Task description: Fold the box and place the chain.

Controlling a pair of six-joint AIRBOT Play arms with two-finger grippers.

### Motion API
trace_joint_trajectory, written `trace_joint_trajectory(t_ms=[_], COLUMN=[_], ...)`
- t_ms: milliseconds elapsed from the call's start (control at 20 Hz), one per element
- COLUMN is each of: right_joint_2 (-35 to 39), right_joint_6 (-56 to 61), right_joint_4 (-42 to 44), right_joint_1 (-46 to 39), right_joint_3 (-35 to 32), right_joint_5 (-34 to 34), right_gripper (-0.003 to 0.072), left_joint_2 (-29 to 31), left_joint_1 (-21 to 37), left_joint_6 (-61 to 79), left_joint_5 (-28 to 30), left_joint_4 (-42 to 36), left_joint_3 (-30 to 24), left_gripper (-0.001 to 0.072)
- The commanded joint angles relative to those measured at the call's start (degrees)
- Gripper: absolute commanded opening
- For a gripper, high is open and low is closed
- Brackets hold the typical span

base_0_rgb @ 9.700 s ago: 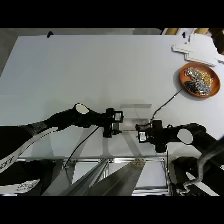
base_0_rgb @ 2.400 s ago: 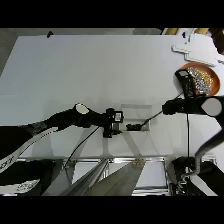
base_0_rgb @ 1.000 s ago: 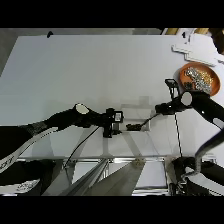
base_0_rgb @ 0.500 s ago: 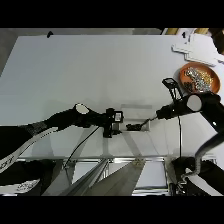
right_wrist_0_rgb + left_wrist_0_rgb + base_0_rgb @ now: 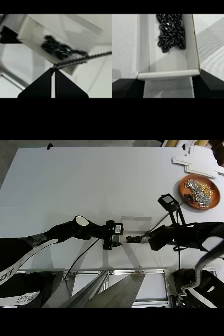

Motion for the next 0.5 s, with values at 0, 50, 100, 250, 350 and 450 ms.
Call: trace_joint_trajectory(t_ms=[0, 50, 100, 250, 350, 450], right_joint_2=[0.9, 0.5, -0.1, -3.4, -7.1, -10.9], right_joint_6=[4.1, 4.1, 4.6, 6.8, 6.8, 6.8], right_joint_4=[2.6, 2.6, 2.4, 1.3, 0.5, -1.1], right_joint_1=[6.6, 7.9, 8.6, 8.9, 8.9, 8.9], right_joint_3=[0.0, 0.0, 0.0, 0.0, 0.0, 0.0], right_joint_5=[-7.1, -9.0, -10.2, -10.8, -10.8, -10.8], right_gripper=[0.0017, 0.0017, 0.0017, 0.0017, 0.0018, 0.0023], left_joint_2=[0.0, 0.0, 0.0, 0.0, 0.0, 0.0], left_joint_1=[0.0, 0.0, 0.0, 0.0, 0.0, 0.0], left_joint_6=[0.0, 0.0, 0.0, 0.0, 0.0, 0.0], left_joint_5=[0.0, 0.0, 0.0, 0.0, 0.0, 0.0], left_joint_4=[0.0, 0.0, 0.0, 0.0, 0.0, 0.0], left_joint_3=[0.0, 0.0, 0.0, 0.0, 0.0, 0.0], left_gripper=[0.0274, 0.0274, 0.0274, 0.0274, 0.0274, 0.0274])
